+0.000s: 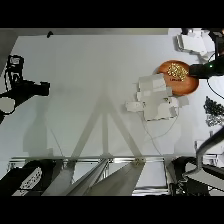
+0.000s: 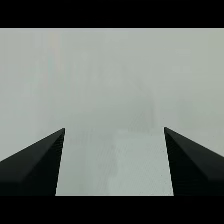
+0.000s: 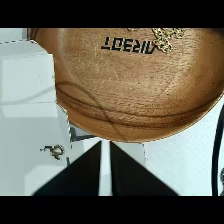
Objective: Fold the box and place the chain.
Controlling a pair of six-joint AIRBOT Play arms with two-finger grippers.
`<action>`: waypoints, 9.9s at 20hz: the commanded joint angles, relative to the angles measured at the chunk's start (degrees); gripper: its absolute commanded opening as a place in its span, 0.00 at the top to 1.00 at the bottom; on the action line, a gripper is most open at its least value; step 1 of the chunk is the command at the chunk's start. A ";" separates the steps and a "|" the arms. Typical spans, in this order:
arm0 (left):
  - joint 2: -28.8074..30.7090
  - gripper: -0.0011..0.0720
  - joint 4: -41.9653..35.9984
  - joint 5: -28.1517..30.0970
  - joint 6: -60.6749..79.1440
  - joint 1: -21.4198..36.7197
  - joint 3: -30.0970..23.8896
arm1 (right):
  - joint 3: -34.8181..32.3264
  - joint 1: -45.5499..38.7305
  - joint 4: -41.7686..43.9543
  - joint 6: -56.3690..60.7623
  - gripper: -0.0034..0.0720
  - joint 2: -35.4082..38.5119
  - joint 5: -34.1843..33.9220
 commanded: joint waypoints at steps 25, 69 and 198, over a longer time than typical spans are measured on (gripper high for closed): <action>0.00 0.03 0.00 -0.42 0.02 0.04 -0.04 | -6.12 -16.33 11.43 -25.94 0.35 -15.63 8.63; 0.00 0.03 -0.66 -0.52 -0.20 0.00 -0.04 | -39.52 28.74 60.43 -52.09 0.94 2.80 -40.33; -42.93 0.97 -50.25 -37.03 95.01 -16.41 22.71 | -38.86 34.27 50.86 -84.41 0.03 -1.95 -34.56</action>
